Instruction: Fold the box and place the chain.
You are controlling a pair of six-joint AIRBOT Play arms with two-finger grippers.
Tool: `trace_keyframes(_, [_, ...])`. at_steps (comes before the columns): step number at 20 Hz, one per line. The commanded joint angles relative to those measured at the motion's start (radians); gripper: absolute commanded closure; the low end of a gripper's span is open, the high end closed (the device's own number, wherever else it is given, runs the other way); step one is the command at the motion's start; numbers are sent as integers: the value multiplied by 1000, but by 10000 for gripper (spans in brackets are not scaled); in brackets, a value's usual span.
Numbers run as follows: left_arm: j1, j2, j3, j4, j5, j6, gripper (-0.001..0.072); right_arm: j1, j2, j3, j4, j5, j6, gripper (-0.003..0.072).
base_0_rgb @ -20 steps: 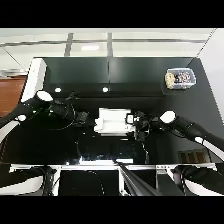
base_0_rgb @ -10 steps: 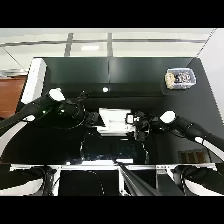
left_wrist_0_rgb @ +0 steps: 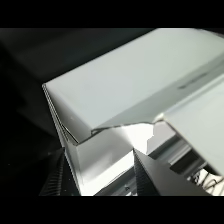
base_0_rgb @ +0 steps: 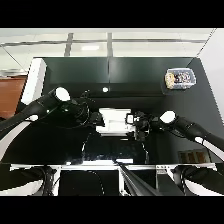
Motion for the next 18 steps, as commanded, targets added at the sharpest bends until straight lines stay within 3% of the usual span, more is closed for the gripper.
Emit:
trace_keyframes(1, [-50,0,23,97,36,-129,222,0,0,0,0,0,0,552])
trace_keyframes(7, [-145,0,88,240,34,-278,233,0,0,0,0,0,0,552])
trace_keyframes(8, [-159,0,101,273,34,-312,309,0,0,0,0,0,0,552])
trace_keyframes(9, [-175,0,113,300,33,-339,315,0,0,0,0,0,0,552])
trace_keyframes(16, [-261,-4,132,436,38,-481,315,0,0,0,0,0,0,552])
trace_keyframes(18, [-282,-5,132,538,43,-573,315,0,0,0,0,0,0,552])
